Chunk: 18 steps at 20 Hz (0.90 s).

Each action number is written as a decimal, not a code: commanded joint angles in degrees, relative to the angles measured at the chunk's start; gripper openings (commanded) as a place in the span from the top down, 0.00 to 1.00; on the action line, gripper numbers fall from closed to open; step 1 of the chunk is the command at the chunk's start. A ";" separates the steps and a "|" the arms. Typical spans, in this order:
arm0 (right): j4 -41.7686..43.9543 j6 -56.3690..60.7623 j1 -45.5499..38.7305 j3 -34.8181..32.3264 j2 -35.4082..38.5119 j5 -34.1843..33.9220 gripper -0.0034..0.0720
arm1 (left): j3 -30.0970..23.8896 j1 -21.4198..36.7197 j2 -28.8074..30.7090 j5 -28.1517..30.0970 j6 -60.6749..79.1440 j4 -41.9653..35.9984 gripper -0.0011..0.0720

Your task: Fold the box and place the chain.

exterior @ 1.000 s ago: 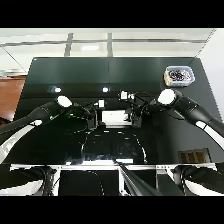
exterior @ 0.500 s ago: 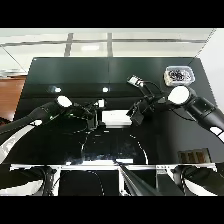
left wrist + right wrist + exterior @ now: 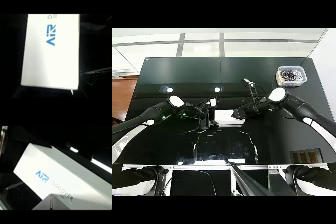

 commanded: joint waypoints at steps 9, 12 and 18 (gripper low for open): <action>-1.70 0.85 -0.07 0.04 -2.45 -1.38 0.94 | 0.02 0.00 -0.02 -0.11 -0.09 -0.31 0.53; -1.75 0.81 -2.43 2.40 -1.40 4.63 0.94 | 0.50 0.02 0.37 -0.22 -1.20 0.87 0.53; -18.86 5.11 -20.57 3.02 12.81 15.61 0.94 | 6.99 0.11 6.69 -10.29 -16.48 15.02 0.00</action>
